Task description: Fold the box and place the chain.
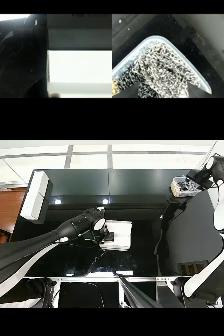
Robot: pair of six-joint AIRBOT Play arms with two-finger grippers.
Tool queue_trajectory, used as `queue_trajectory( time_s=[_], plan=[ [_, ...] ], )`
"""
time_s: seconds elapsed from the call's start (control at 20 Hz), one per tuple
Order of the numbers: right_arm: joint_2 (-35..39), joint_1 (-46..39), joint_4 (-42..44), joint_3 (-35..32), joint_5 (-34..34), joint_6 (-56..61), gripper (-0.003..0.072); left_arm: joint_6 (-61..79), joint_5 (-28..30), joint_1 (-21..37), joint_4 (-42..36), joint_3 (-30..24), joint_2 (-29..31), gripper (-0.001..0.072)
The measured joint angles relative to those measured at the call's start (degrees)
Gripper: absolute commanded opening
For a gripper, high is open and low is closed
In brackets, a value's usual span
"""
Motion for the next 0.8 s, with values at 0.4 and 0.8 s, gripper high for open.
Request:
queue_trajectory(
  time_s=[0.4,0.8],
  plan=[
    [-1.4,-0.3,0.0,0.4,0.0,-0.7,0.0016,0.0,0.0,0.0,0.1,0.0,0.0,0.0027],
    [4.8,0.1,-1.0,0.6,0.7,-5.5,0.0016,0.0,0.0,0.0,0.2,0.0,0.0,0.0027]
  ],
)
